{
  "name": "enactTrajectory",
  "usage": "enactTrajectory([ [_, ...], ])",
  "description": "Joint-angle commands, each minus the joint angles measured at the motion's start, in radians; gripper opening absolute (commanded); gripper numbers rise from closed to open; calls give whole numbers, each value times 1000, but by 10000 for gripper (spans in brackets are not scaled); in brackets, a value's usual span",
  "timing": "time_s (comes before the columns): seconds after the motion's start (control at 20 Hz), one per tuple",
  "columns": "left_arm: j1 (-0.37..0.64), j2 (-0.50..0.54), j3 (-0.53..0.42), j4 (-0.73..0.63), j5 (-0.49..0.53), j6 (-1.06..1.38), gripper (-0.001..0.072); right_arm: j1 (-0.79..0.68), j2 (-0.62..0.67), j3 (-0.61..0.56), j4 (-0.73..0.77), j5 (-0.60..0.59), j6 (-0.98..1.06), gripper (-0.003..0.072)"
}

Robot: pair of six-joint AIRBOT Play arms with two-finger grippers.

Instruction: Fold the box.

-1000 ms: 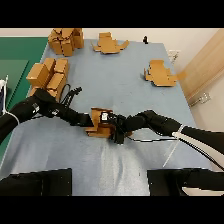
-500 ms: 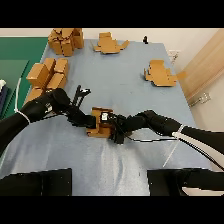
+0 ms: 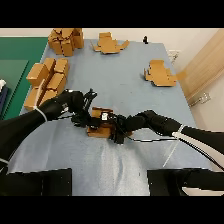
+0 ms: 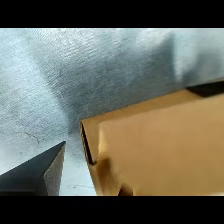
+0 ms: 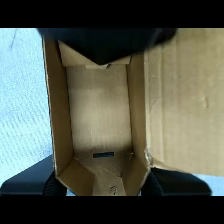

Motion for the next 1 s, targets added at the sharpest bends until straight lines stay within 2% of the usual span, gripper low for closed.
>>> enactTrajectory([
  [0.0, -60, -48, 63, 114, -47, -107, 349, 0, 0, 0, 3, 0, 0, 517],
  [0.05, -64, -49, 73, 110, -48, -107, 161, 0, 0, 0, 3, 0, 0, 517],
  [0.1, -65, -48, 85, 103, -50, -101, 19, 0, 0, -1, 3, 0, 0, 517],
  [0.25, -66, -48, 98, 70, -87, -100, 19, 0, 0, -1, 3, 0, 1, 517],
  [0.45, -67, -48, 96, 24, -84, -102, 23, 0, 0, -1, 3, 0, 1, 518],
  [0.5, -67, -48, 96, 24, -84, -108, 174, 0, 0, 0, 3, 0, 0, 517],
  [0.55, -67, -48, 96, 26, -84, -119, 462, 0, 0, -1, 3, 0, 0, 517],
  [0.6, -66, -48, 96, 34, -82, -136, 507, 0, 0, -1, 3, 0, 1, 517],
  [0.85, -66, -62, 92, 47, -73, -159, 503, 0, 0, 0, 3, 0, 1, 517],
  [0.9, -66, -73, 92, 46, -83, -158, 398, 0, 0, 0, 3, 0, 1, 518],
  [0.95, -66, -85, 92, 46, -93, -158, 343, 0, 0, 0, 3, 0, 2, 517],
])
